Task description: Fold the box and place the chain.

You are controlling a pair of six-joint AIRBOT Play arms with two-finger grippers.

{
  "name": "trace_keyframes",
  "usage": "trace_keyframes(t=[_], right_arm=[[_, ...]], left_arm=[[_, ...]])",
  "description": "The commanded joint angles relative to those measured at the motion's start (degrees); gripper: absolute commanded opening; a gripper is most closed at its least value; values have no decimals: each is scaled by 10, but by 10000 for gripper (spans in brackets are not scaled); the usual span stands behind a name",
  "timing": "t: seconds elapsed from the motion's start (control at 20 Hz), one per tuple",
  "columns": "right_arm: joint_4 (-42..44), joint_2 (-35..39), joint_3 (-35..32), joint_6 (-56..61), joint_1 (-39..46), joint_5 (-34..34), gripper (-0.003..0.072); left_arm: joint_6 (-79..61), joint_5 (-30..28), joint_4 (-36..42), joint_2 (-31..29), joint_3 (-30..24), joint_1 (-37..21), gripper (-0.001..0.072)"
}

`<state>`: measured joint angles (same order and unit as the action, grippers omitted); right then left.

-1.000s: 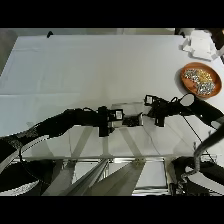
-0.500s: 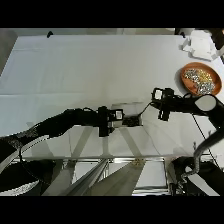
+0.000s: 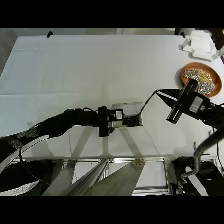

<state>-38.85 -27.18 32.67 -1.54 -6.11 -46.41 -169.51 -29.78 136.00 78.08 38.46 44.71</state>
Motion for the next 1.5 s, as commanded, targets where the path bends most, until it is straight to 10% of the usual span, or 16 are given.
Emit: trace_keyframes(t=[0.0,0.3,1.15,1.45], right_arm=[[74,19,0,0,0,-39,22],[80,-88,0,2,-7,-131,23],[81,-384,0,77,-94,-112,26],[68,-348,1,78,-95,-131,206]], left_arm=[[0,0,0,0,0,0,135],[0,0,0,0,0,0,135],[0,0,0,0,0,0,135],[0,0,0,0,0,0,136]])
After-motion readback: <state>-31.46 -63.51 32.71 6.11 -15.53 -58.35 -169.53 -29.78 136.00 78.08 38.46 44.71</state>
